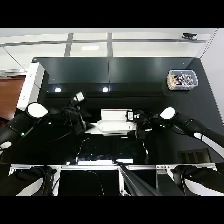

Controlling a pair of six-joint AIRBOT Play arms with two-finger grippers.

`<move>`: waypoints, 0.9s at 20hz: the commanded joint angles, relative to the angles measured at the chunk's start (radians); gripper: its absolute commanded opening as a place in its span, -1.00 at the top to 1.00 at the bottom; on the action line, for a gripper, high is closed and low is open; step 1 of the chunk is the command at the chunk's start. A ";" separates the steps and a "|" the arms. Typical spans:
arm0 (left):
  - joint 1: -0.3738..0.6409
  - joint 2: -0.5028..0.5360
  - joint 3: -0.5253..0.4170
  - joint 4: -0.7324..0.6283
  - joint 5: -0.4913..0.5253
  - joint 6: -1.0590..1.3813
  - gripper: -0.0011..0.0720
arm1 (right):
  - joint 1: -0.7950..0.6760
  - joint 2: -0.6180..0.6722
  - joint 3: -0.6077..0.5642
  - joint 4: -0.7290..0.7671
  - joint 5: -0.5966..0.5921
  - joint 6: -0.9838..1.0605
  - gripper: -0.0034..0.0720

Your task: Fold the box and place the chain.

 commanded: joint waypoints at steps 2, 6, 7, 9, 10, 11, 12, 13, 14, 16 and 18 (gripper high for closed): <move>-0.083 -0.045 -0.008 0.110 0.120 0.262 -0.95 | 0.001 0.000 0.000 0.000 0.000 0.000 0.47; -0.174 -0.127 0.027 0.148 0.211 0.239 -0.95 | 0.001 0.000 0.000 0.000 0.000 0.000 0.47; -0.179 -0.145 0.042 0.140 0.191 0.234 -0.94 | 0.001 0.000 0.000 0.000 0.000 0.000 0.47; -0.191 -0.171 0.073 0.141 0.124 0.235 -0.92 | 0.001 0.000 0.000 0.000 0.000 0.000 0.47; -0.193 -0.180 0.086 0.141 0.098 0.235 -0.83 | 0.001 0.000 0.000 0.000 0.000 0.000 0.47; -0.193 -0.183 0.092 0.141 0.088 0.234 -0.48 | 0.001 0.000 0.000 0.000 0.000 0.000 0.47; -0.193 -0.183 0.092 0.140 0.088 0.233 -0.16 | 0.001 0.000 0.000 0.000 0.000 0.000 0.47; -0.195 -0.183 0.092 0.140 0.087 0.220 -0.03 | 0.001 0.000 0.000 0.000 0.000 0.000 0.47; -0.195 -0.183 0.092 0.138 0.080 0.204 0.05 | 0.001 0.000 0.000 0.000 0.000 0.000 0.47; -0.195 -0.183 0.092 0.107 0.061 0.198 0.06 | 0.001 0.000 0.000 0.000 0.000 0.000 0.47; -0.195 -0.186 0.092 0.038 0.067 0.199 0.07 | 0.001 0.000 0.000 0.000 0.000 0.000 0.47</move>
